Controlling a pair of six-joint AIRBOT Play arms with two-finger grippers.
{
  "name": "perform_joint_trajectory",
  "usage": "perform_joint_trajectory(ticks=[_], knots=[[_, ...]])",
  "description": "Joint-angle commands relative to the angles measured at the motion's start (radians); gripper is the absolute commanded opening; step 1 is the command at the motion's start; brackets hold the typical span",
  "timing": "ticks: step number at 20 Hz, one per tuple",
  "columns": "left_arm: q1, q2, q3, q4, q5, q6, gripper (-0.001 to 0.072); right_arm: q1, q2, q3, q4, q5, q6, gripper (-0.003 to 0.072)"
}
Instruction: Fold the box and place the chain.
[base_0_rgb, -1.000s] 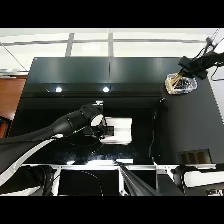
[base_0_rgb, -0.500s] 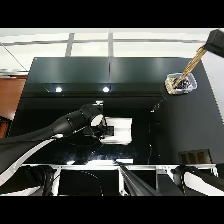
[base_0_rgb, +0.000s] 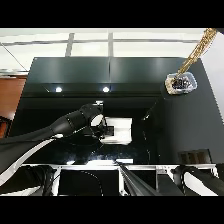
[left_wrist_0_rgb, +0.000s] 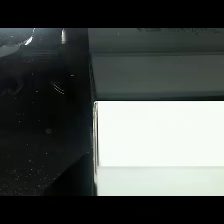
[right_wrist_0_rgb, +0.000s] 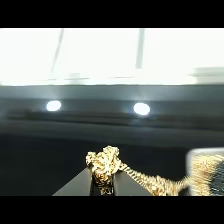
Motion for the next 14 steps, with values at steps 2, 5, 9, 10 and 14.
perform_joint_trajectory(ticks=[2,5,9,10,14], knots=[[0.001,0.000,0.000,0.000,0.000,0.000,0.0026,0.084,0.082,0.006,0.055,0.045,-0.038,0.0002],[0.001,0.000,0.000,0.000,0.000,0.000,0.0026,0.135,0.117,0.006,0.055,0.064,-0.038,0.0002],[0.001,0.000,0.000,0.000,0.000,0.000,0.0026,0.196,0.161,0.006,0.055,0.080,-0.038,0.0002],[0.001,0.000,0.000,0.000,0.000,0.000,0.0026,0.209,0.168,0.006,0.055,0.089,-0.038,0.0002],[0.001,0.000,0.000,0.000,0.000,0.000,0.0027,0.305,0.174,0.000,0.055,0.129,-0.038,0.0002]])
